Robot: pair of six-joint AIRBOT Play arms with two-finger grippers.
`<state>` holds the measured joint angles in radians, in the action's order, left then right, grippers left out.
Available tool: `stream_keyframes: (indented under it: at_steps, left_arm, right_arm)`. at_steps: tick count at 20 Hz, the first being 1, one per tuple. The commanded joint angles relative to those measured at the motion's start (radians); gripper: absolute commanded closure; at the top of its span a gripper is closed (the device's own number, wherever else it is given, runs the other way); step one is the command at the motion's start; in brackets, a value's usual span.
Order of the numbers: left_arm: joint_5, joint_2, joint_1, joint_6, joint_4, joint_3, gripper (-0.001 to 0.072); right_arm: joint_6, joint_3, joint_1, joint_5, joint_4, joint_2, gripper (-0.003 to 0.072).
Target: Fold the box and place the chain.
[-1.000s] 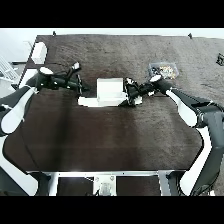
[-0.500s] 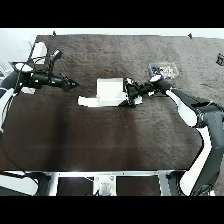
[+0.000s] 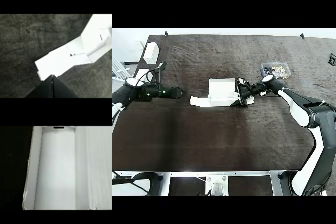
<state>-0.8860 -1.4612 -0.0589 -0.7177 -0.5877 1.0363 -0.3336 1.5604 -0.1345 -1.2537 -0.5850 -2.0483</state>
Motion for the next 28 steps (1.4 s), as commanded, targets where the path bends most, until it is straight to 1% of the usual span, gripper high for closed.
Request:
stream_keyframes:
  at_steps: [1,3,5,6,7,8,9,10,13,16,23,28]
  left_arm:
    - [0.043,0.010,-0.001,-0.066,-0.046,-0.024,0.0693]
    - [0.040,0.008,-0.012,-0.088,-0.099,-0.032,0.0693]
    - [0.012,0.008,-0.071,-0.083,-0.092,-0.042,0.0694]
    - [-0.021,0.008,-0.108,-0.061,-0.083,-0.042,0.0694]
    - [-0.082,0.006,-0.144,-0.032,-0.076,-0.042,0.0694]
    - [-0.121,0.000,-0.167,-0.016,-0.074,-0.042,0.0694]
    - [-0.153,-0.019,-0.179,-0.010,-0.058,-0.042,0.0694]
    - [-0.158,-0.043,-0.181,-0.014,-0.040,-0.042,0.0694]
    - [-0.225,-0.132,-0.172,-0.006,0.099,-0.042,0.0693]
    - [-0.187,-0.180,-0.132,-0.003,0.123,-0.042,0.0693]
    - [-0.056,-0.201,-0.032,0.003,0.147,-0.031,0.0691]
    - [-0.109,-0.288,-0.013,-0.035,0.158,0.050,0.0691]
  right_arm:
    - [0.000,0.000,0.000,0.000,0.000,-0.001,0.0123]
    - [0.000,0.000,0.000,0.000,0.000,-0.001,0.0123]
    - [0.000,0.000,0.000,0.000,0.000,-0.001,0.0123]
    - [0.000,0.000,0.000,0.000,0.000,-0.001,0.0123]
    - [0.000,0.000,0.000,0.000,0.000,-0.001,0.0123]
    - [0.000,0.000,0.000,0.000,0.000,-0.001,0.0123]
    - [0.000,0.000,0.000,0.000,0.000,-0.001,0.0123]
    - [0.000,0.000,0.000,0.000,0.000,-0.001,0.0123]
    - [0.000,0.000,0.000,0.000,0.000,-0.001,0.0123]
    - [0.000,0.000,0.000,0.000,0.000,-0.001,0.0123]
    - [0.000,0.000,0.000,0.000,0.000,-0.001,0.0123]
    - [0.000,0.000,0.000,0.000,0.000,-0.001,0.0123]
